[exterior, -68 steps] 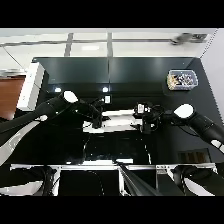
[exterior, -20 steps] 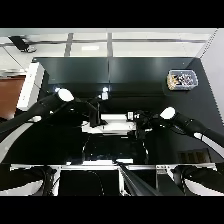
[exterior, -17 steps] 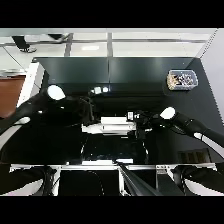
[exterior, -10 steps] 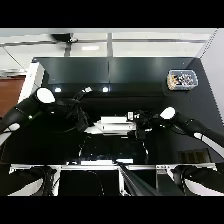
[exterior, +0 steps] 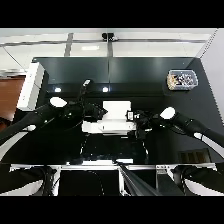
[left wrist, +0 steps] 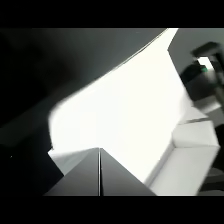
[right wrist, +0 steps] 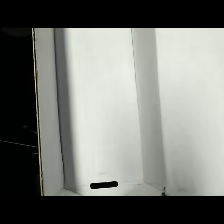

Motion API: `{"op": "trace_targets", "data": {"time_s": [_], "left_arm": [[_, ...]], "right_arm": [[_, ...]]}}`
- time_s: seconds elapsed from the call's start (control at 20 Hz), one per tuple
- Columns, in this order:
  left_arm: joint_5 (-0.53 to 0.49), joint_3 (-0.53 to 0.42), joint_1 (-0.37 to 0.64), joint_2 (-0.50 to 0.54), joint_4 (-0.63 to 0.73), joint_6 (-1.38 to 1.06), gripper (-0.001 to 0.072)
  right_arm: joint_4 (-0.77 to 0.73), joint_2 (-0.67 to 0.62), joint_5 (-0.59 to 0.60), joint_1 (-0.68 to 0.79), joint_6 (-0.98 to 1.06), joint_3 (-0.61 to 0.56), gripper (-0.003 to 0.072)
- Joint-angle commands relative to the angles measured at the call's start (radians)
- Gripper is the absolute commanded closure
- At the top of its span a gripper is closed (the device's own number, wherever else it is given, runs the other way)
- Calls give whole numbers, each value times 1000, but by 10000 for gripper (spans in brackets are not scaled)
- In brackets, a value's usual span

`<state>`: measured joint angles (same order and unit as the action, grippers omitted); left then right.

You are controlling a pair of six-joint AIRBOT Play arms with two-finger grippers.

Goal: Fold the box and place the chain.

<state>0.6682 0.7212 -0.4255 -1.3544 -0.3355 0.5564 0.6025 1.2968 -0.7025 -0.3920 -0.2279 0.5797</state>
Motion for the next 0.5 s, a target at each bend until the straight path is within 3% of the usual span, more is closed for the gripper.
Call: {"op": "trace_targets", "data": {"time_s": [0.0, 0.15, 0.25, 0.45], "left_arm": [[-13, -3, -3, -76, -4, -6, 682], [-23, 0, 8, -90, -21, -7, 682], [38, 23, 48, -61, -74, -6, 683], [113, 39, 132, 146, -340, 199, 684]], "right_arm": [[0, 1, 0, -1, 0, 0, 521], [0, 1, 0, -1, 0, 0, 521], [0, 1, 0, -1, 0, 0, 521], [0, 1, 0, -1, 0, 0, 521]]}}
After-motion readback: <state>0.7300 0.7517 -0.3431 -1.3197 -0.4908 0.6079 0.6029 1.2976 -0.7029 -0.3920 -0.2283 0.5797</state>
